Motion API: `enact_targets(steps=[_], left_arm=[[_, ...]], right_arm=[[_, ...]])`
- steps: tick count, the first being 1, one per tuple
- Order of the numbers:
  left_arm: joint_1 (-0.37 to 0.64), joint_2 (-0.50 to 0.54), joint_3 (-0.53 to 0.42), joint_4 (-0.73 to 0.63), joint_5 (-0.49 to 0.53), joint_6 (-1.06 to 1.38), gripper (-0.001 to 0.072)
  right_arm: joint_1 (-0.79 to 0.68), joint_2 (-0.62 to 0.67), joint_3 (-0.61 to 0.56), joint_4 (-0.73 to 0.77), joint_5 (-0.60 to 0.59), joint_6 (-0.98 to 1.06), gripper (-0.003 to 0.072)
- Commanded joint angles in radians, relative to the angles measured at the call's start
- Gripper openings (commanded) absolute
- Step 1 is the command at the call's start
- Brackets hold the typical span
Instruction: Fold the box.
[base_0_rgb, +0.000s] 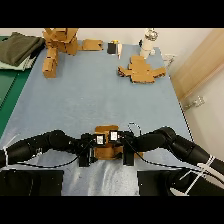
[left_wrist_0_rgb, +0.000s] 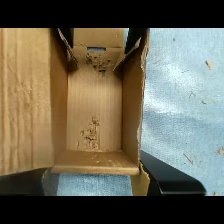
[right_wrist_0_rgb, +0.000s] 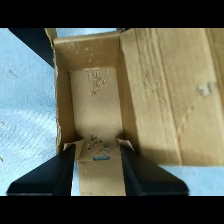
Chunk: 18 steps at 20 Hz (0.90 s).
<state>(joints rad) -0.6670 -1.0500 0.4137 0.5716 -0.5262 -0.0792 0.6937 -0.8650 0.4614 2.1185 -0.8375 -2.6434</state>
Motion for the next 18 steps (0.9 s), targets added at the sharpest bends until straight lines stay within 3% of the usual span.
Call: enact_targets(steps=[1,4,6,8,9,12,13,18], left_arm=[[0.0,0.001,0.0,0.0,0.0,0.0,0.0521],[0.0,0.001,0.0,0.0,0.0,0.0,0.0521],[0.0,0.001,0.0,0.0,0.0,0.0,0.0521],[0.0,0.001,0.0,0.0,0.0,0.0,0.0521],[0.0,0.001,0.0,0.0,0.0,0.0,0.0521],[0.0,0.001,0.0,0.0,0.0,0.0,0.0521],[0.0,0.001,0.0,0.0,0.0,0.0,0.0521],[0.0,0.001,0.0,0.0,0.0,0.0,0.0521]], right_arm=[[0.0,0.005,0.001,-0.055,-0.018,0.046,0.0476],[0.0,0.054,0.008,-0.195,-0.05,0.237,0.0413],[0.0,0.103,0.032,-0.361,-0.135,0.484,0.019],[0.0,0.164,0.049,-0.524,-0.226,0.74,0.0126],[-0.002,0.199,0.051,-0.596,-0.272,0.869,0.0006],[-0.01,0.268,0.05,-0.851,-0.419,1.387,0.0005],[-0.032,0.271,0.05,-0.871,-0.464,1.496,0.0004],[-0.209,0.195,-0.038,-0.62,-0.425,1.605,0.0004]])
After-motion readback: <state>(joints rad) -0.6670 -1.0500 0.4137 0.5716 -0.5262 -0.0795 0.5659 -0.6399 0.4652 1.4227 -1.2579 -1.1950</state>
